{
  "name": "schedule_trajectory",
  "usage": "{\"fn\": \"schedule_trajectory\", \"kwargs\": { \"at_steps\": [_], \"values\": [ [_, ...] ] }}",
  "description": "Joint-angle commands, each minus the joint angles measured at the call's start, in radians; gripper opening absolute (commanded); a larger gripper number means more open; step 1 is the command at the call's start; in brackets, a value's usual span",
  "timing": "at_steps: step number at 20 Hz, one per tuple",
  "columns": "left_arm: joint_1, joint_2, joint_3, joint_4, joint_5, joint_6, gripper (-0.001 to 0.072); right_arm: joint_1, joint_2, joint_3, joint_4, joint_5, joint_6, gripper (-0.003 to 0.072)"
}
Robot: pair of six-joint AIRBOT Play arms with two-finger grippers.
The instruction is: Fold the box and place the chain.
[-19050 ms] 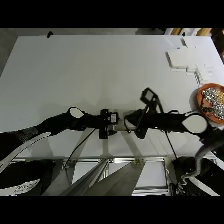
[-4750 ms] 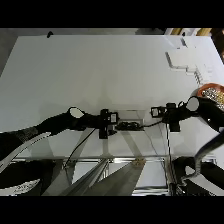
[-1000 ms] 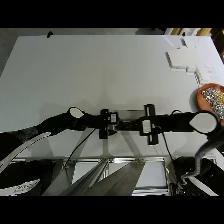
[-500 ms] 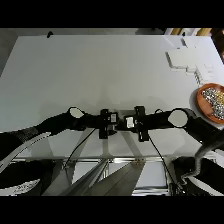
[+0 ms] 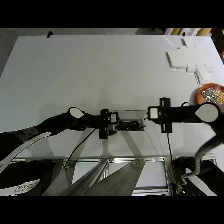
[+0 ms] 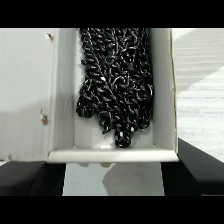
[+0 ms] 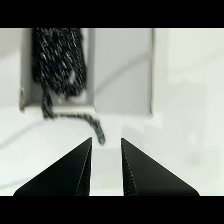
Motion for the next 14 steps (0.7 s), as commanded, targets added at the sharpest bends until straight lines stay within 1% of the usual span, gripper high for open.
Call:
{"fn": "schedule_trajectory", "kwargs": {
  "at_steps": [1,2,8,11,14],
  "values": [
    [0.0,0.001,0.0,0.0,0.0,0.0,0.0205,-0.085,-0.054,-0.001,-0.037,0.025,-0.103,0.02],
    [0.0,0.001,0.0,0.0,0.0,0.0,0.0205,-0.079,-0.087,-0.001,-0.035,0.022,-0.115,0.0199],
    [0.0,0.001,0.0,0.0,0.0,0.0,0.0205,0.005,-0.308,-0.001,-0.034,-0.132,-0.143,0.0198],
    [0.0,0.001,0.0,0.0,0.0,0.0,0.0205,0.013,-0.367,-0.001,-0.018,-0.192,-0.145,0.0198],
    [0.0,0.001,0.0,0.0,0.0,0.0,0.0205,0.013,-0.388,-0.001,0.015,-0.2,-0.182,0.0197]
  ]
}}
